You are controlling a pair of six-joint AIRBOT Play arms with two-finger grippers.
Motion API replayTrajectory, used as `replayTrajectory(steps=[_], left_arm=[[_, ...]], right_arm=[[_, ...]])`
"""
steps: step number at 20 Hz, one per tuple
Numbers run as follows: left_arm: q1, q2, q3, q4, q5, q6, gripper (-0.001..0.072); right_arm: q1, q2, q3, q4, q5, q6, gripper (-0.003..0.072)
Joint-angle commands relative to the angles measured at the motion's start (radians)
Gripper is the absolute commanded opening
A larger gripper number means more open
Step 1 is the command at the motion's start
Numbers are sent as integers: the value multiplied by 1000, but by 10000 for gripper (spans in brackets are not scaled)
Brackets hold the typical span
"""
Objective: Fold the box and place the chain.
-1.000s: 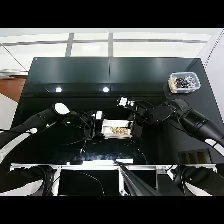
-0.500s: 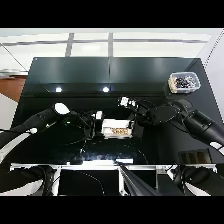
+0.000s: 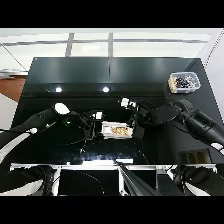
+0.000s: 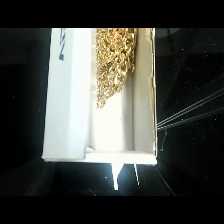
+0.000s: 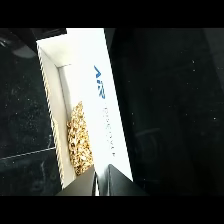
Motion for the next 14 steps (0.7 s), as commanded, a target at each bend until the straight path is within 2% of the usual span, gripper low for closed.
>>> replayTrajectory(steps=[1,3,5,14], left_arm=[[0,-1,1,-1,3,-1,388],[0,-1,1,-1,2,-1,388],[0,-1,1,-1,3,-1,388],[0,-1,1,-1,3,-1,388]], right_arm=[[1,1,0,0,-13,17,81],[1,1,0,0,-26,23,83],[1,1,0,0,-41,24,140],[1,0,0,0,-65,35,141]])
